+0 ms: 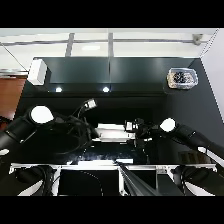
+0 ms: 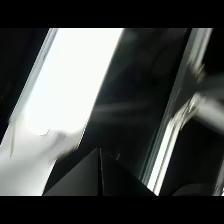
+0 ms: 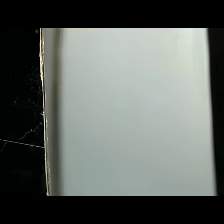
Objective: Fold the box and place the chain.
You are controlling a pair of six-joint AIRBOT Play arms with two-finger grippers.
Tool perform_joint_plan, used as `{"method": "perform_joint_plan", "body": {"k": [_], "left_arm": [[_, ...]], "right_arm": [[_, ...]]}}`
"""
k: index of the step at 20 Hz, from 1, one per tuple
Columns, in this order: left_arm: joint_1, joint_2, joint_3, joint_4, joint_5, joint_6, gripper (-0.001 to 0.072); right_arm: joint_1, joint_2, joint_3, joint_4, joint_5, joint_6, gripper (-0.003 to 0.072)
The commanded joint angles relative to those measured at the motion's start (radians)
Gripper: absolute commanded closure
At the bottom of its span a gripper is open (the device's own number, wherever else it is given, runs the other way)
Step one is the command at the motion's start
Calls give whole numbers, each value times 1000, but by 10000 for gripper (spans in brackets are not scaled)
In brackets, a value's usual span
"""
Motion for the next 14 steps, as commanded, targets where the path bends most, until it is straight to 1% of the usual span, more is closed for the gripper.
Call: {"method": "perform_joint_plan", "body": {"k": [1, 3, 4, 5, 8, 9, 11, 12, 14], "left_arm": [[-10, -44, -56, -347, 312, -18, 681], [-10, -82, -60, -340, 456, -18, 682], [-10, -108, -60, -322, 510, -17, 682], [-10, -140, -60, -298, 534, -13, 682], [-30, -229, -59, -222, 497, 85, 682], [-44, -246, -59, -201, 505, 87, 682], [-67, -256, -55, -202, 536, 87, 682], [-72, -256, -49, -200, 525, 88, 681], [-71, -256, -41, -185, 459, 89, 681]], "right_arm": [[0, 0, 0, -1, 1, 0, 258], [0, 0, 0, -1, 1, 0, 258], [0, 0, 0, -1, 1, 0, 257], [0, 0, 0, -1, 1, 0, 257], [0, 0, 0, -1, 1, 1, 257], [0, 0, 0, -1, 1, 1, 258], [0, 0, 0, 0, 1, 1, 257], [0, 0, 0, -1, 1, 1, 258], [0, 0, 0, -1, 1, 1, 257]]}}
